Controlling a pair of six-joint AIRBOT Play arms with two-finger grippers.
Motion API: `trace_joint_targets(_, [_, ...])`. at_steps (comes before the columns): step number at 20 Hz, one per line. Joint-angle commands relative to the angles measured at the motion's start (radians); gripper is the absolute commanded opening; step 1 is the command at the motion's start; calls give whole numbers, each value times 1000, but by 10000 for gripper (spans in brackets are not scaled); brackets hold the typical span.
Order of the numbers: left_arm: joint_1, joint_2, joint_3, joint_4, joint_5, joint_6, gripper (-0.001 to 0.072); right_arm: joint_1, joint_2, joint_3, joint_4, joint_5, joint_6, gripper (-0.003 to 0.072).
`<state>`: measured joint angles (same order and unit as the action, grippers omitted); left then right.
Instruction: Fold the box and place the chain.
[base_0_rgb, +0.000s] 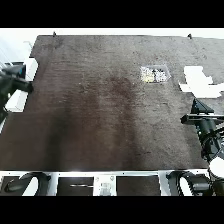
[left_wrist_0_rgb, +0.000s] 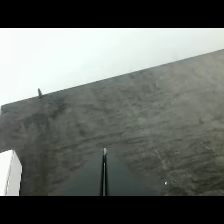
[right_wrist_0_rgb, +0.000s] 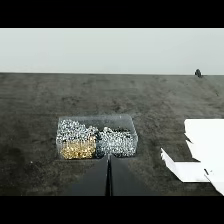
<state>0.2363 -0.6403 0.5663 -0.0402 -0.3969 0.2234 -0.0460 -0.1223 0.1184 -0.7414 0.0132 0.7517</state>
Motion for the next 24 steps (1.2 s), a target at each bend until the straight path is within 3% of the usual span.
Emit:
trace_joint_targets(1, [-5,219,-187,-19,76,13,13,-39,0,-3,-2,66,0,1])
trace_joint_targets(3, [-5,303,-251,-15,93,13,12,-79,0,-6,-1,79,1,0])
trace_joint_targets(6, [-5,365,-310,-12,33,9,13,-106,0,-6,24,85,83,0])
trace_joint_targets(9, [-5,365,-331,-9,-34,-35,13,-104,0,-6,17,86,56,0])
trace_joint_targets(14, [-5,365,-332,1,-30,-40,13,-80,0,-8,16,94,37,0])
trace_joint_targets(19, [-5,359,-364,34,-46,-50,19,-10,0,-11,-70,92,-143,1])
trace_joint_targets(24, [-5,360,-369,33,-67,-69,19,-13,0,-12,-74,93,-143,1])
